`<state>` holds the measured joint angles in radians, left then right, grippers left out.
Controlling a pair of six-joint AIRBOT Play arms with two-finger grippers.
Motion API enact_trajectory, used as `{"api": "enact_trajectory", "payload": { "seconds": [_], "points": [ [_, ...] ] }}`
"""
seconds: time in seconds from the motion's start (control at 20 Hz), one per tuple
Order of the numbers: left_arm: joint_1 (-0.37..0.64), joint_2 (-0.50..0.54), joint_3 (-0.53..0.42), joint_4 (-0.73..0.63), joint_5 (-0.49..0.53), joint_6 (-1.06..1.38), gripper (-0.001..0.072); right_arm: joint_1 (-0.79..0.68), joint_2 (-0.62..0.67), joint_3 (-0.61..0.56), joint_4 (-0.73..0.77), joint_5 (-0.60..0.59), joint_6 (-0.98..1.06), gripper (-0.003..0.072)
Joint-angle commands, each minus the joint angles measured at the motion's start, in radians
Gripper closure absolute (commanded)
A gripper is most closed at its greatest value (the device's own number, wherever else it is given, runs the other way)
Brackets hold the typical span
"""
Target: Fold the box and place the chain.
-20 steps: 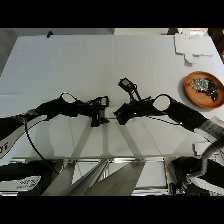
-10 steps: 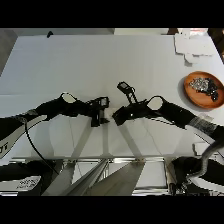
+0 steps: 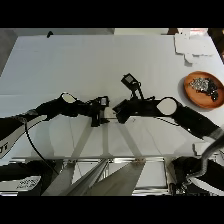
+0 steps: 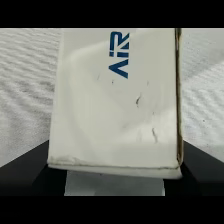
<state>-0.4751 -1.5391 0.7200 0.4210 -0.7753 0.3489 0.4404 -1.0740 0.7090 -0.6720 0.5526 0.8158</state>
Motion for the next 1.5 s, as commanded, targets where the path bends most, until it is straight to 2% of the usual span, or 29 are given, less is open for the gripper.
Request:
{"api": "enact_trajectory", "payload": {
  "seconds": [0.0,0.15,0.25,0.35,0.6,0.75,1.05,1.45],
  "points": [
    [0.000,0.001,0.000,0.002,0.000,0.002,0.0425,0.000,0.163,0.001,-0.247,-0.031,0.175,0.0678],
    [0.000,0.001,0.000,0.002,0.000,0.002,0.0425,0.000,0.330,0.001,-0.637,0.066,0.510,0.0678],
    [0.000,0.001,0.000,0.002,0.000,0.002,0.0425,0.000,0.444,0.001,-0.880,0.209,0.715,0.0678],
    [0.000,0.001,0.000,0.002,0.000,0.002,0.0425,0.000,0.552,0.001,-1.056,0.394,0.858,0.0677],
    [0.000,0.001,0.000,0.002,0.000,0.002,0.0425,0.000,0.718,0.000,-1.254,0.851,1.008,0.0677],
    [0.000,0.001,0.000,0.002,0.000,0.002,0.0425,0.000,0.739,0.000,-1.314,1.035,1.124,0.0677],
    [0.000,0.001,0.000,0.002,0.000,0.002,0.0425,0.000,0.739,0.000,-1.264,1.055,1.283,0.0677],
    [0.000,0.001,0.000,-0.027,-0.012,0.002,0.0432,0.000,0.739,0.000,-1.208,1.056,1.282,0.0677]
  ]
}}
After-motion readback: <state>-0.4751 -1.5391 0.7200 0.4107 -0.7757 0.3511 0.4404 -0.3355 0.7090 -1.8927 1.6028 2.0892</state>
